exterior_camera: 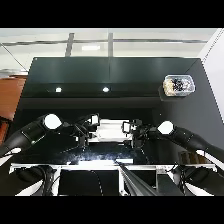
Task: Fold the box and place the chain.
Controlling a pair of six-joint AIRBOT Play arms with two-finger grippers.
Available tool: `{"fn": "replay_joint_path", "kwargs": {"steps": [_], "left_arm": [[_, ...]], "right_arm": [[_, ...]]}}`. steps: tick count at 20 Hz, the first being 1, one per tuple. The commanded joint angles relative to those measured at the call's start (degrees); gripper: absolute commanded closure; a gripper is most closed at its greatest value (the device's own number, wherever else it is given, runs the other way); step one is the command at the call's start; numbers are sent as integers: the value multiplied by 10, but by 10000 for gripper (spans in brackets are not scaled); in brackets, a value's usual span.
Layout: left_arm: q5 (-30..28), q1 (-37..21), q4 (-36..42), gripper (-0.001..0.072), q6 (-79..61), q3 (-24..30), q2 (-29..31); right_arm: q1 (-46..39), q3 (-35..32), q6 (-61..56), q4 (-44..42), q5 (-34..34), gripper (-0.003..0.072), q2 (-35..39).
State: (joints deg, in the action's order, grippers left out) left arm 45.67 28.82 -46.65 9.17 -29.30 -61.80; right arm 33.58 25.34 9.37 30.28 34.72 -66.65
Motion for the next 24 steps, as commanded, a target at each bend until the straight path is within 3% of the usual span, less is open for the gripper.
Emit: {"fn": "replay_joint_path", "kwargs": {"steps": [1, 5, 10, 16, 24], "left_arm": [[-5, 10, 11, 470, 0, 0, -12], [-7, 34, 18, 484, 0, 0, -27], [-33, 33, 24, 485, 0, -1, -28], [-32, 33, 66, 485, 0, -1, -28], [-30, 33, 66, 484, 0, 0, -30]], "right_arm": [[0, 0, 0, 0, 0, 205, 0], [0, 0, 0, 0, 0, 205, 0], [0, 0, 0, 0, 0, 205, 0], [0, 0, 0, 0, 0, 205, 0], [0, 0, 0, 0, 0, 205, 0]]}}
